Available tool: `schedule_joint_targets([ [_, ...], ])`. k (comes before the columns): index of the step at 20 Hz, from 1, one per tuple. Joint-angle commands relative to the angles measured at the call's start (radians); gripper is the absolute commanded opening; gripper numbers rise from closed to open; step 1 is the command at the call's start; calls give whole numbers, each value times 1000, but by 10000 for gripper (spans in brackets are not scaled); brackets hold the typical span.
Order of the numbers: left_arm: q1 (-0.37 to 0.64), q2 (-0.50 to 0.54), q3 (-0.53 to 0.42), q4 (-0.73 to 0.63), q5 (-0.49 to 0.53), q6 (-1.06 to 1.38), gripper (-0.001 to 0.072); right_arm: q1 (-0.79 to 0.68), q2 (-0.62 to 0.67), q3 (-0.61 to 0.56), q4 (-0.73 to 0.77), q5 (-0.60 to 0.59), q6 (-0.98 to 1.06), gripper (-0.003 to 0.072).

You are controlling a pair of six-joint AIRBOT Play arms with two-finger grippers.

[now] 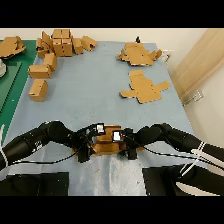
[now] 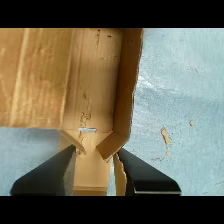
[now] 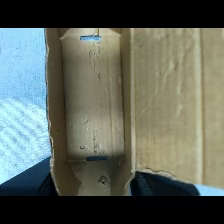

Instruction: Fold the box.

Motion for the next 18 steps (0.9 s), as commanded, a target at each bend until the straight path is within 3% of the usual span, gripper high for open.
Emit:
schedule_joint_targets([
  [1,-36,-18,0,2,10,13,333,0,0,0,0,0,0,512],
  [2,-48,-24,0,3,28,13,325,0,0,0,0,0,0,512],
  [3,-55,-28,0,5,47,13,208,0,0,0,0,0,0,512],
  [4,-60,-29,0,15,65,13,174,0,0,0,0,0,0,512],
  [16,-63,-29,12,51,80,13,169,0,0,0,0,0,0,512],
  [17,-63,-29,18,51,78,13,67,0,0,0,0,0,0,512],
  [18,-63,-29,21,51,80,13,39,0,0,0,0,0,0,512],
])
